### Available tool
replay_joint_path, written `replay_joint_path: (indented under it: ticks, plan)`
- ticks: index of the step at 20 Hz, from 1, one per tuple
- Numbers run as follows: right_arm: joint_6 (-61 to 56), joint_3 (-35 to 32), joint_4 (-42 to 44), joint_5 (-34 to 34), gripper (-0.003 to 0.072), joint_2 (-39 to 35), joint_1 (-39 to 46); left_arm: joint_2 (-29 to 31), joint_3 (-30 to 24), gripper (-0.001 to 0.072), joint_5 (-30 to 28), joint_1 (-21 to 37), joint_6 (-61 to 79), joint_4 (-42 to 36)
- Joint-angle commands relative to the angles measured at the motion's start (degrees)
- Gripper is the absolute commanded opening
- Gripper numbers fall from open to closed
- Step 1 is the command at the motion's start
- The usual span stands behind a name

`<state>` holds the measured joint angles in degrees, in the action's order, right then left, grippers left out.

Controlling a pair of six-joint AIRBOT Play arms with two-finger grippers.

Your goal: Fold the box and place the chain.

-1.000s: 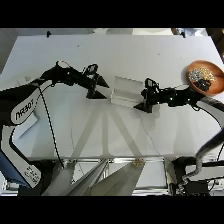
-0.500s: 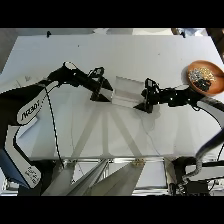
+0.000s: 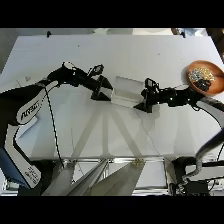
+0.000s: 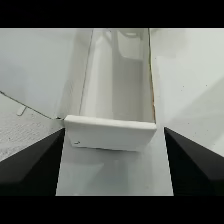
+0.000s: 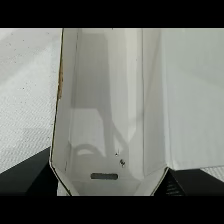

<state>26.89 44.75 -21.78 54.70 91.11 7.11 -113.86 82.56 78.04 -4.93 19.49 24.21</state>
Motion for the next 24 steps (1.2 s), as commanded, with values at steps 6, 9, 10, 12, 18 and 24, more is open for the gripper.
replay_joint_path:
  ticks: [6, 9, 10, 12, 18, 24]
  plan:
    - [0.0, 0.0, -0.1, 0.0, 0.0548, 0.0, 0.0, 0.2, 0.1, 0.0699, -1.5, 0.3, 8.2, -1.8]
    - [0.0, 0.0, -0.1, 0.0, 0.0548, 0.0, 0.0, 0.3, 0.1, 0.0699, -0.8, -0.9, 6.1, 0.8]
    - [0.0, 0.0, -0.1, 0.0, 0.0548, 0.0, 0.0, 0.3, 0.1, 0.0699, -0.3, -1.0, 5.7, 0.9]
    - [0.0, 0.0, -0.1, 0.0, 0.0548, 0.0, 0.0, 0.7, 0.1, 0.0699, -0.7, -0.9, 5.7, 0.9]
    - [0.0, 0.0, -0.1, 0.0, 0.0548, 0.0, 0.0, 1.5, 0.1, 0.0699, -0.7, -0.9, 5.7, 1.2]
    - [0.0, 0.0, -0.1, 0.0, 0.0548, 0.0, 0.0, 1.5, 0.1, 0.0699, -0.7, -0.9, 5.7, 1.3]
